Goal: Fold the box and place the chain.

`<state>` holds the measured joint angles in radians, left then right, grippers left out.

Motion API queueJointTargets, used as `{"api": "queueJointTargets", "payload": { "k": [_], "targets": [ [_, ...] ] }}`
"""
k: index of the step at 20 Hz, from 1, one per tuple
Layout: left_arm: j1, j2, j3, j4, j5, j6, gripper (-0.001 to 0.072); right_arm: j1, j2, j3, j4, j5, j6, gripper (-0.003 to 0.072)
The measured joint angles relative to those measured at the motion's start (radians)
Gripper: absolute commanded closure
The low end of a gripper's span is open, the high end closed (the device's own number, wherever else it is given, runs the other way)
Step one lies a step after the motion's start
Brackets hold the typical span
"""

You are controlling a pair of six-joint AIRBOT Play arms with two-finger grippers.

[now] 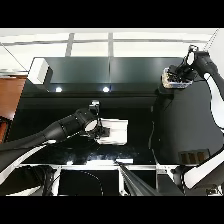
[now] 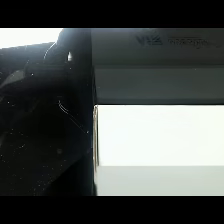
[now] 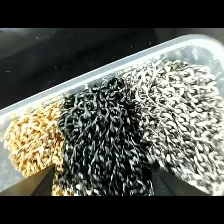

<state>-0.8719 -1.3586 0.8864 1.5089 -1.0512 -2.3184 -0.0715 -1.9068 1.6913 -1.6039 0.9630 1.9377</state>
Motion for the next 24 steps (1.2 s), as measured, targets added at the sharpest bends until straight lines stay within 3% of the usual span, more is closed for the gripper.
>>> {"api": "queueJointTargets", "payload": {
  "k": [1, 2, 6, 11, 17, 24],
  "targets": [
    [0.000, 0.000, 0.000, 0.000, 0.000, 0.000, 0.0681, -0.001, -0.008, 0.003, -0.005, -0.002, 0.002, 0.0542],
    [0.000, 0.000, 0.000, 0.000, 0.000, 0.000, 0.0681, -0.002, -0.013, 0.006, -0.007, -0.001, 0.004, 0.0669],
    [0.000, 0.000, 0.000, 0.000, 0.000, 0.000, 0.0681, -0.003, 0.012, 0.025, 0.009, 0.031, -0.019, 0.0670],
    [0.000, 0.000, 0.000, 0.000, 0.001, 0.000, 0.0681, -0.003, 0.151, 0.035, 0.000, 0.050, -0.103, 0.0671],
    [0.000, 0.000, 0.000, 0.000, 0.003, 0.000, 0.0681, -0.003, 0.400, 0.037, 0.022, 0.064, -0.236, 0.0671],
    [0.000, 0.000, 0.000, 0.000, 0.003, 0.000, 0.0681, -0.002, 0.750, 0.037, 0.250, 0.179, -0.414, 0.0672]
  ]
}}
